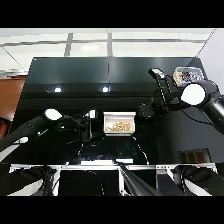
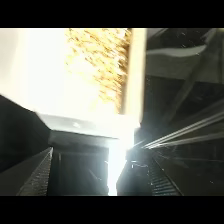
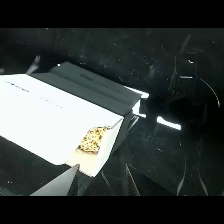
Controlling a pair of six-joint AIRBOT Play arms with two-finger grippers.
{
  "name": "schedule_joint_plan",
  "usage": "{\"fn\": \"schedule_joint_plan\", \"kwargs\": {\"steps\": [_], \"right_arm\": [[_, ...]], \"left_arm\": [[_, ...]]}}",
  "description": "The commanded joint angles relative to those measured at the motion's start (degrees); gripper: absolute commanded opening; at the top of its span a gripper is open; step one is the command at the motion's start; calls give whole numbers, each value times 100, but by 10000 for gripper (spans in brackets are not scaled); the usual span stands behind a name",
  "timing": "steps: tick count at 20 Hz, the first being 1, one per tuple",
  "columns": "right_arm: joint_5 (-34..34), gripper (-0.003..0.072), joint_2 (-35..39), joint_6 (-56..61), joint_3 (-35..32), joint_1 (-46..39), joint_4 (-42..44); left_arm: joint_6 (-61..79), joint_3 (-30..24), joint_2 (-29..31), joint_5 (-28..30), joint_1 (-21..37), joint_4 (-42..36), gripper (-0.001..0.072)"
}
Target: Fold the box and place the chain.
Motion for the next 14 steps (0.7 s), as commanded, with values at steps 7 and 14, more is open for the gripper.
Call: {"fn": "schedule_joint_plan", "kwargs": {"steps": [7, 14], "right_arm": [[-2, 356, -4, -7, -4, -2, -7], [-61, 356, -4, -4, -4, 0, -4]], "left_arm": [[-201, 522, -498, -442, -7, 348, 712], [-223, 581, -531, -133, -243, 387, 712]]}}
